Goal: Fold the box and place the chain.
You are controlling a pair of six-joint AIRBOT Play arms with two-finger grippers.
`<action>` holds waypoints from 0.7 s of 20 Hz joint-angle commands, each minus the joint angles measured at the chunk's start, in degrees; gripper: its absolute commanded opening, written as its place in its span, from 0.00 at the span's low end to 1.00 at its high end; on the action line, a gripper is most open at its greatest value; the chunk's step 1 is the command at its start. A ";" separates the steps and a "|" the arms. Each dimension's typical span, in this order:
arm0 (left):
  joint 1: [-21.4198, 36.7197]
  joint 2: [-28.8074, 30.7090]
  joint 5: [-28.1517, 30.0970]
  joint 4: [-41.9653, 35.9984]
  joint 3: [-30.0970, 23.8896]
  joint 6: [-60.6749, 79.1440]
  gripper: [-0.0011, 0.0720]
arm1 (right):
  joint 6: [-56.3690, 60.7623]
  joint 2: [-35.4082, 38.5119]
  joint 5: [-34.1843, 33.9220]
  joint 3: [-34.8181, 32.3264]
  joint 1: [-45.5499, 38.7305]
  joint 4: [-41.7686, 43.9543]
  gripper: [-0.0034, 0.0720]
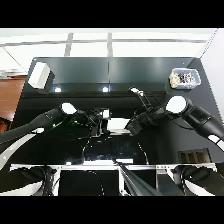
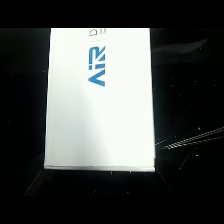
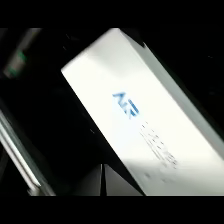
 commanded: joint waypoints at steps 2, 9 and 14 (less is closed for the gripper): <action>0.00 0.00 0.00 0.00 0.00 0.00 0.47 | 3.82 -3.04 -11.98 -5.20 -0.13 13.09 0.06; 0.00 0.00 0.02 -0.02 0.02 0.00 0.47 | 4.59 -7.39 -12.28 -5.29 -2.01 10.49 0.06; 0.00 0.02 0.07 -0.04 0.02 -0.66 0.47 | -0.26 0.11 1.75 1.38 -10.49 10.34 0.06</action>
